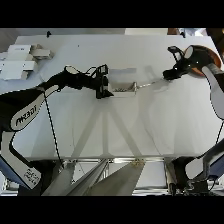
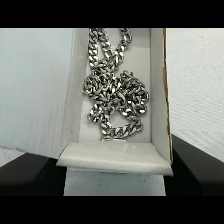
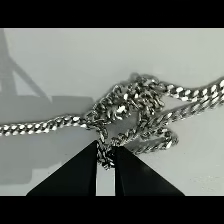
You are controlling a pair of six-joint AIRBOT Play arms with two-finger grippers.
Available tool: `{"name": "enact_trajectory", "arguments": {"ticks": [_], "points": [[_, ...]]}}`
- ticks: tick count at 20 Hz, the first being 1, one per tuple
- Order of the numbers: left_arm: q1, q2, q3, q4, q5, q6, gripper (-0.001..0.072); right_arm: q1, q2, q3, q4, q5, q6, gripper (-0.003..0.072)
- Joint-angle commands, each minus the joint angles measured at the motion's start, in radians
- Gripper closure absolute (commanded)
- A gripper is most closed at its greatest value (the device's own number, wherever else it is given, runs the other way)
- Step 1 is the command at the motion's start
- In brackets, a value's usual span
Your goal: Fold the box and place the chain.
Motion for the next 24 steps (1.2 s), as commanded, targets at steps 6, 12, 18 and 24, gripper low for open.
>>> {"name": "enact_trajectory", "arguments": {"ticks": [6, 12, 18, 24], "points": [[0.000, -0.001, 0.001, 0.000, 0.000, 0.000, 0.0314, 0.148, 0.232, 0.001, -0.003, 0.240, -0.088, 0.0673], [0.000, -0.001, 0.001, 0.000, 0.000, 0.000, 0.0314, 0.343, 0.316, 0.001, 0.134, 0.327, -0.137, 0.0673], [0.000, -0.001, 0.001, 0.000, 0.000, 0.000, 0.0314, 0.477, 0.309, 0.001, 0.286, 0.116, -0.185, 0.0672], [0.001, -0.001, 0.001, 0.000, 0.000, 0.000, 0.0314, 0.533, 0.274, 0.001, 0.344, -0.098, -0.212, 0.0674]]}}
